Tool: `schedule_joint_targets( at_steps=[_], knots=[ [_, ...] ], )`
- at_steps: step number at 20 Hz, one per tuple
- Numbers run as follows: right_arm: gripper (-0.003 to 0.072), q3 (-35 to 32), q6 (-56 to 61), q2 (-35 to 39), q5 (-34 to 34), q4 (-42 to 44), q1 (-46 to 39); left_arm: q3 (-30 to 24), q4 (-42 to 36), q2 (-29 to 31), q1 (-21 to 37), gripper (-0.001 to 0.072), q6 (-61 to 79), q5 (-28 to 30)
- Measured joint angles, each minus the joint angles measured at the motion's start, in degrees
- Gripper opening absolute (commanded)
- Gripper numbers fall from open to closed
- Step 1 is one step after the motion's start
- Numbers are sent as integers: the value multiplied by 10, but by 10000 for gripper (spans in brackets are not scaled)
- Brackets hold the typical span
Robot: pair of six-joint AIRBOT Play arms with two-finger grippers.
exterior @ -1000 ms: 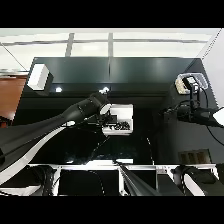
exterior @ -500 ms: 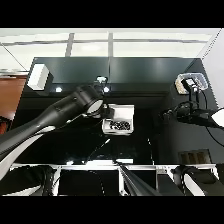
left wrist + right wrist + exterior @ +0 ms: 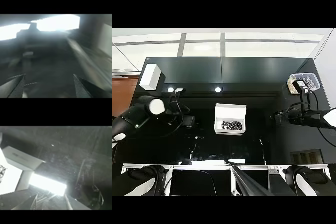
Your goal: Fold the box and place the chain.
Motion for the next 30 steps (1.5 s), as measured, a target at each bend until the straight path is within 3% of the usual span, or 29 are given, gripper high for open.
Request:
schedule_joint_targets(
  at_steps=[4,6,9,17,22,24,30],
  knots=[
    [420,0,17,0,5,0,0,-32,-228,-21,37,714,462,4],
    [420,0,25,0,9,0,0,-38,-264,-30,22,713,657,32],
    [420,0,33,0,14,0,0,-38,-274,-59,-7,713,813,86],
    [420,0,43,0,21,0,0,0,-340,-153,-37,706,964,97],
    [420,0,44,0,23,0,0,13,-348,-170,-73,700,992,96],
    [420,0,44,0,23,0,0,16,-349,-172,-88,599,997,109],
    [420,0,44,0,17,0,2,18,-353,-174,-106,601,1001,132]
  ],
)
